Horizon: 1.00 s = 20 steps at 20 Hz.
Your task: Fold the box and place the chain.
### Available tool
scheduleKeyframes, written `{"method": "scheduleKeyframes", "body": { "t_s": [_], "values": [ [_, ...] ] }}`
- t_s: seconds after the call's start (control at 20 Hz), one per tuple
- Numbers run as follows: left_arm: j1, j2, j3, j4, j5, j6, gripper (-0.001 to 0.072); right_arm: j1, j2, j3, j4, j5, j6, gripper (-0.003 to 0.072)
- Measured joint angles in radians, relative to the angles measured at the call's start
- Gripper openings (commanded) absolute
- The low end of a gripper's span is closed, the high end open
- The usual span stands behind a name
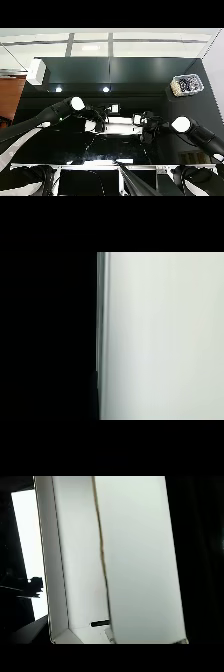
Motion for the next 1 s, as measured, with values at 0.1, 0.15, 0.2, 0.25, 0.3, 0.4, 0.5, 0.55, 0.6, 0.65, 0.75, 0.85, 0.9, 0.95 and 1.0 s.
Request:
{"method": "scheduleKeyframes", "body": {
  "t_s": [0.1, 0.15, 0.2, 0.25, 0.3, 0.4, 0.5, 0.55, 0.6, 0.65, 0.75, 0.85, 0.9, 0.95, 1.0],
  "values": [
    [0.003, 0.000, -0.002, 0.001, -0.006, -0.001, 0.0028, -0.002, -0.014, 0.000, 0.010, 0.000, -0.018, 0.0710],
    [0.006, 0.000, -0.002, 0.002, -0.014, -0.002, 0.0029, -0.006, -0.023, 0.000, 0.018, 0.000, -0.030, 0.0709],
    [0.009, 0.000, -0.002, 0.002, -0.021, -0.004, 0.0028, -0.010, -0.032, 0.000, 0.037, 0.003, -0.049, 0.0710],
    [0.012, 0.000, -0.002, 0.002, -0.029, -0.004, 0.0029, -0.016, -0.042, 0.000, 0.057, 0.004, -0.071, 0.0710],
    [0.015, 0.000, -0.002, 0.002, -0.041, -0.005, 0.0028, -0.021, -0.052, 0.000, 0.079, 0.004, -0.095, 0.0709],
    [0.020, 0.000, -0.003, 0.003, -0.055, -0.005, 0.0028, -0.026, -0.074, 0.000, 0.109, 0.007, -0.132, 0.0709],
    [0.023, 0.000, -0.003, 0.005, -0.068, -0.006, 0.0029, -0.028, -0.100, 0.000, 0.126, 0.007, -0.157, 0.0709],
    [0.023, 0.000, -0.003, 0.005, -0.072, -0.008, 0.0028, -0.029, -0.112, 0.000, 0.131, 0.007, -0.166, 0.0709],
    [0.024, 0.000, -0.003, 0.005, -0.073, -0.008, 0.0029, -0.030, -0.124, 0.000, 0.134, 0.006, -0.174, 0.0709],
    [0.024, 0.000, -0.003, 0.005, -0.075, -0.007, 0.0028, -0.031, -0.135, 0.000, 0.137, 0.006, -0.180, 0.0709],
    [0.024, 0.000, -0.003, 0.005, -0.077, -0.007, 0.0028, -0.031, -0.150, 0.000, 0.141, 0.006, -0.191, 0.0708],
    [0.024, 0.000, -0.003, 0.005, -0.079, -0.006, 0.0028, -0.031, -0.158, 0.000, 0.143, 0.006, -0.201, 0.0708],
    [0.024, 0.000, -0.003, 0.005, -0.080, -0.006, 0.0029, -0.031, -0.161, 0.000, 0.142, 0.007, -0.204, 0.0708],
    [0.024, 0.000, -0.003, 0.005, -0.080, -0.005, 0.0029, -0.031, -0.164, 0.000, 0.141, 0.007, -0.208, 0.0708],
    [0.024, 0.000, -0.003, 0.005, -0.080, -0.005, 0.0029, -0.031, -0.167, 0.000, 0.139, 0.008, -0.211, 0.0708]
  ]
}}
